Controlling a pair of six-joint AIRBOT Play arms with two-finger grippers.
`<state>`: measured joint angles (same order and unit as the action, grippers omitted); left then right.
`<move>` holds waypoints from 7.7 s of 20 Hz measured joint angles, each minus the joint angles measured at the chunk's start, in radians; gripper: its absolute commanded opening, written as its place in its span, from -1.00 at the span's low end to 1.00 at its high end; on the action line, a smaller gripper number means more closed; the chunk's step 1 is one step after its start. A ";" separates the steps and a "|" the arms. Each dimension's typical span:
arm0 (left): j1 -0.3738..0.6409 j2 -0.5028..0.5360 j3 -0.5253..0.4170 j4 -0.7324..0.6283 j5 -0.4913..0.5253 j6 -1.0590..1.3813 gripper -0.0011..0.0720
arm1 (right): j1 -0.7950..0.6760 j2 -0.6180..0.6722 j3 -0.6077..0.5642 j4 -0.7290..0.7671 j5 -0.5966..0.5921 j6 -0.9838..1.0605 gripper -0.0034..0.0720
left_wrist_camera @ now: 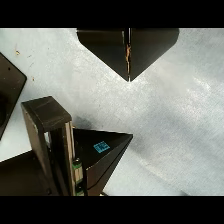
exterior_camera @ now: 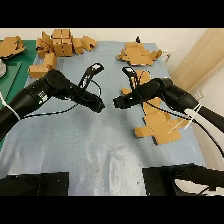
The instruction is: Fold the box.
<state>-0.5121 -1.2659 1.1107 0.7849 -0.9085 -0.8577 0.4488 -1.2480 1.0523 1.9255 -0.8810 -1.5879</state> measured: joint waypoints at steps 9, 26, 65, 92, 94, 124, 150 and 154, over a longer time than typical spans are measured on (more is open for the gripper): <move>0.000 0.000 0.000 0.000 0.000 0.000 -0.94 | 0.000 0.000 0.000 0.000 0.000 0.000 -0.90; 0.002 -0.007 0.000 -0.015 0.071 -0.118 -0.94 | -0.301 -0.028 0.175 -0.514 -0.462 0.273 0.23; 0.002 -0.007 0.000 -0.023 0.175 -0.262 0.91 | -1.092 -0.260 0.121 -0.124 -0.523 -0.348 -0.71; 0.069 -0.007 -0.003 0.094 -0.011 -0.401 0.91 | -0.325 0.235 -0.423 0.204 -0.009 -0.080 -0.09; 0.089 -0.007 -0.013 0.102 -0.027 -0.410 0.91 | -0.299 0.227 -0.428 0.190 0.002 -0.065 -0.09; 0.325 -0.104 -0.061 0.068 -0.255 -0.294 0.91 | -0.159 0.306 -0.536 0.418 0.024 -0.500 -0.91; 0.333 -0.454 -0.057 -0.571 -0.385 0.344 0.44 | -0.129 0.404 -0.629 0.386 0.090 -0.435 -0.91; 0.309 -0.467 -0.045 -0.581 -0.416 0.376 0.42 | -0.129 0.400 -0.629 0.386 0.088 -0.426 -0.91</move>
<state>-0.2031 -1.7325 1.0653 0.2039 -1.3243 -0.4816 0.3199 -0.8482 0.4232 2.3112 -0.7933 -2.0136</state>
